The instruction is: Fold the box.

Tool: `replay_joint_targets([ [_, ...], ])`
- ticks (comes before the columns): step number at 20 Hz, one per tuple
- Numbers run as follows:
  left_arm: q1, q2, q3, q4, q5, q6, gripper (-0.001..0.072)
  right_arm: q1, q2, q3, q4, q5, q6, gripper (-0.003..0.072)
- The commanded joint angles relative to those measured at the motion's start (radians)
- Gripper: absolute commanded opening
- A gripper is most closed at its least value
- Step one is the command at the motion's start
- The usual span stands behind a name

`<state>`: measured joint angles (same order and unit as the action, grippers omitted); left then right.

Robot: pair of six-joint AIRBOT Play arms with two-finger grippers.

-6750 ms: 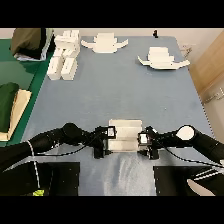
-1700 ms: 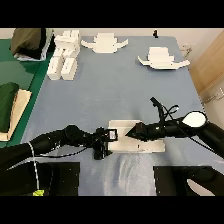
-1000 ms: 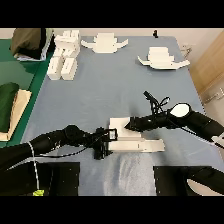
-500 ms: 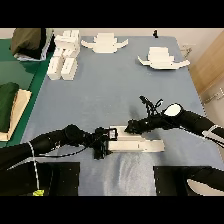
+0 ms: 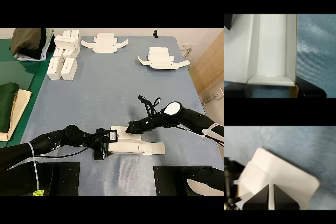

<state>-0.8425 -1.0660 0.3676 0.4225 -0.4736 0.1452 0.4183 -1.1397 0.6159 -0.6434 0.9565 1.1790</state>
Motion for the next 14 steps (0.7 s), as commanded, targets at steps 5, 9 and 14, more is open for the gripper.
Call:
replay_joint_targets([
  [5,0.0,0.0,0.0,-0.003,0.007,-0.005,0.0513,0.0,0.354,0.063,-0.243,0.241,-0.066,0.0094],
  [9,0.0,0.0,0.0,-0.003,0.008,-0.005,0.0513,0.002,0.541,0.021,-0.415,0.406,-0.134,0.0245],
  [14,0.0,0.0,0.0,-0.003,0.007,-0.005,0.0513,0.037,0.619,-0.213,-0.56,0.311,-0.438,0.0585],
])
